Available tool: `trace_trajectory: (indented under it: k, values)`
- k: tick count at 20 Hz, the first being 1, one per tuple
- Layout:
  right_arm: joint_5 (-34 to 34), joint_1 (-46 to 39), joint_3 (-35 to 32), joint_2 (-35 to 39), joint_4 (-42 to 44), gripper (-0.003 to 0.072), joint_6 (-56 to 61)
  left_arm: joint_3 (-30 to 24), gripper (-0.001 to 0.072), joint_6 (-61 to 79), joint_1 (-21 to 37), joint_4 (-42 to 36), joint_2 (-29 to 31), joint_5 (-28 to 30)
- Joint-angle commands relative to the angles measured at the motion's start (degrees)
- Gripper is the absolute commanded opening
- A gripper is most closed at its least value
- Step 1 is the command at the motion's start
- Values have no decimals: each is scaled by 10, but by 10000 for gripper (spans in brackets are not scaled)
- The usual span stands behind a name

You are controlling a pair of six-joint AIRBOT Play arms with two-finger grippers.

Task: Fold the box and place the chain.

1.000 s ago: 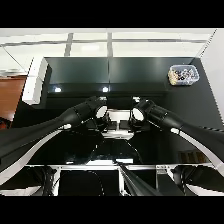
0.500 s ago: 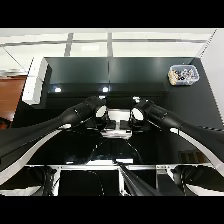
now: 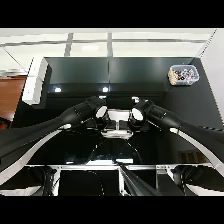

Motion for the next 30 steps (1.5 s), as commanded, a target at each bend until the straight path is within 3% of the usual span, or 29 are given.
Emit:
trace_trajectory:
  k: [1,2,11,16,19,23,26,30]
  values:
    - [2,0,0,2,-2,226,-1,0,28,1,0,0,0,-1]
    - [2,0,0,3,-2,327,-1,0,28,1,0,0,0,-1]
    - [7,-1,11,71,-35,327,-47,0,28,1,0,0,0,0]
    - [67,-1,20,145,-99,327,-80,0,28,1,0,0,0,-2]
    - [85,-2,22,205,-166,327,-83,0,28,1,0,0,0,-2]
    - [99,-31,22,263,-316,326,-115,0,27,1,0,0,0,-2]
    - [80,-110,21,273,-364,326,-118,0,28,1,0,1,0,-1]
    - [-67,-235,0,268,-360,328,-116,0,28,1,0,1,0,1]
